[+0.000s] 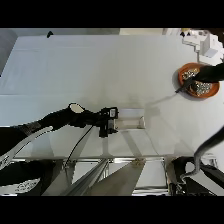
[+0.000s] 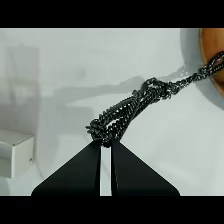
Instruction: Fold the box and place the chain.
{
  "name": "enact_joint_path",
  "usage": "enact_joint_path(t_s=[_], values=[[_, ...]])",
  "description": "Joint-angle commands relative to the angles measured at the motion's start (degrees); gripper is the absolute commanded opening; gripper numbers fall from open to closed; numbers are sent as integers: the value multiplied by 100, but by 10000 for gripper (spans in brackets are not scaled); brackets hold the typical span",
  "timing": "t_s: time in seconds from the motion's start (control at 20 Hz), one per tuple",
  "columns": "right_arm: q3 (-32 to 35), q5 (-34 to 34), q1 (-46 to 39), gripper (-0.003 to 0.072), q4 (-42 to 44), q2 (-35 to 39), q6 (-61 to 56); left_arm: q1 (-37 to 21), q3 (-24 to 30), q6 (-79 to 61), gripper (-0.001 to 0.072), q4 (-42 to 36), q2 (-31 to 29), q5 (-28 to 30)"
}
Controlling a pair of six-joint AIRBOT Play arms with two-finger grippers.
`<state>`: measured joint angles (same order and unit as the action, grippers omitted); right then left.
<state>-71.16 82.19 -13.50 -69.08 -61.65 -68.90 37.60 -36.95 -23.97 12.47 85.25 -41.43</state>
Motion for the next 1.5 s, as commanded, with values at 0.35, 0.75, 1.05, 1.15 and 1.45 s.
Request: enact_joint_path(t_s=[0.35, 0.75, 1.05, 1.15, 1.45], values=[[1506, 247, 1655, 22, 57, 1379, 35, 0, -2, -2, 139, 2, -4, 2], [1897, 9, 2586, 22, 404, 1397, 44, 0, -4, -2, 139, 0, -4, 2], [2636, -1552, 3598, 21, 313, 1182, 44, 0, -2, 0, 139, 0, -4, 0], [2664, -1602, 3853, 21, 308, 946, 46, 0, -4, -2, 139, 0, -4, 2], [2673, -1956, 4531, 22, 308, 361, 39, 0, -2, -2, 139, 0, -4, 2]])
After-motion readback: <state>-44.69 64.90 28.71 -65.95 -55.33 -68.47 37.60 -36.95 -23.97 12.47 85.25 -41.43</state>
